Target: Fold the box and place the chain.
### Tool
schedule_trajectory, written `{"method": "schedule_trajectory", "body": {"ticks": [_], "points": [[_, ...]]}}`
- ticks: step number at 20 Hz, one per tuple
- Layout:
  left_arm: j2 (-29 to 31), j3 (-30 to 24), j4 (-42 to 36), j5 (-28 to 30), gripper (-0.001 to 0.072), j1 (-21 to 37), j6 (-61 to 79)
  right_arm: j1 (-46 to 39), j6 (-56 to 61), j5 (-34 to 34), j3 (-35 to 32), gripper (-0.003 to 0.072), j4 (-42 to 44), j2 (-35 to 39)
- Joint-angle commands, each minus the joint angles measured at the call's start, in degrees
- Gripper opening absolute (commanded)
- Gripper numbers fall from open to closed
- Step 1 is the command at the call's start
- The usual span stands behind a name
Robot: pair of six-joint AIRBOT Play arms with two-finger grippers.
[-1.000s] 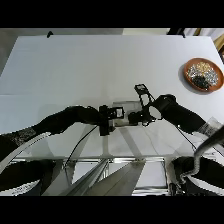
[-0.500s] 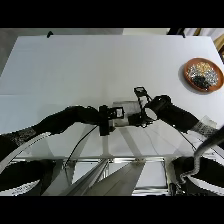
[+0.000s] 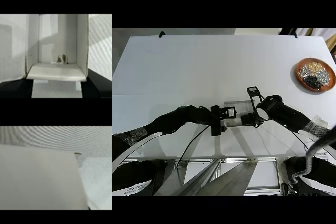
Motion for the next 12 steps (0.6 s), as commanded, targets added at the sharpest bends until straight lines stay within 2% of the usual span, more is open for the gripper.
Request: {"method": "schedule_trajectory", "body": {"ticks": [1,6,12], "points": [[-0.02,0.02,0.00,-0.15,0.0211,-0.04,0.09,0.52,0.44,-0.48,0.04,0.0088,0.39,-0.15],[-0.02,0.02,0.00,-0.15,0.0211,-0.04,0.09,0.52,0.70,-0.68,0.04,0.0170,0.15,-0.74],[-0.02,0.02,0.00,-0.15,0.0211,-0.04,0.09,0.52,1.18,-0.66,0.02,0.0166,-0.46,-0.74]]}}
